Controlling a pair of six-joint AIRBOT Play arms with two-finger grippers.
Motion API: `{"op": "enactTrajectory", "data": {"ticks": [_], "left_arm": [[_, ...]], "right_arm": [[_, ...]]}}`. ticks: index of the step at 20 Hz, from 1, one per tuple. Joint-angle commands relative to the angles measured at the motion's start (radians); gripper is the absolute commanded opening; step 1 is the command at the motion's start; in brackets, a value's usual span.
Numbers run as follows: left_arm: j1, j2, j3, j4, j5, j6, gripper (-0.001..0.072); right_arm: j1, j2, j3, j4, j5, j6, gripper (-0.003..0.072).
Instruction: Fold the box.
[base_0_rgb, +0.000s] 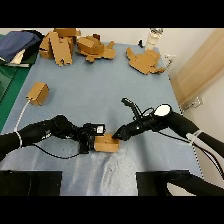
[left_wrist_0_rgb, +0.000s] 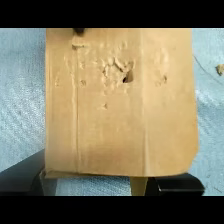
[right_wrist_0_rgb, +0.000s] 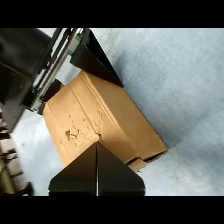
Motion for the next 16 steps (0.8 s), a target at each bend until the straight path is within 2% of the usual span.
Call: {"op": "enactTrajectory", "data": {"ticks": [1,3,4,6,7,8,13,16], "left_arm": [[0.0,0.0,0.0,0.0,-0.002,0.0,0.0174],[0.0,0.0,0.0,0.0,-0.001,0.0,0.0174],[0.0,0.0,0.0,0.0,-0.001,0.0,0.0174],[0.0,0.0,0.0,0.0,-0.002,0.0,0.0174],[0.0,0.0,0.0,0.0,-0.002,0.0,0.0175],[0.0,0.0,0.0,0.0,-0.002,0.0,0.0174],[0.0,0.0,0.0,0.0,-0.002,0.0,0.0175],[0.0,0.0,0.0,0.0,-0.002,0.0,0.0174]], "right_arm": [[0.102,0.138,-0.06,-0.1,-0.215,-0.079,0.0005],[0.172,0.178,-0.068,-0.127,-0.332,-0.143,0.0011],[0.205,0.192,-0.068,-0.127,-0.377,-0.185,0.0118],[0.262,0.211,-0.064,-0.137,-0.391,-0.279,0.023],[0.289,0.214,-0.064,-0.151,-0.379,-0.306,0.0387],[0.317,0.214,-0.064,-0.18,-0.361,-0.328,0.0414],[0.393,0.214,-0.064,-0.32,-0.363,-0.333,0.0414],[0.404,0.214,-0.065,-0.345,-0.362,-0.431,0.0415]]}}
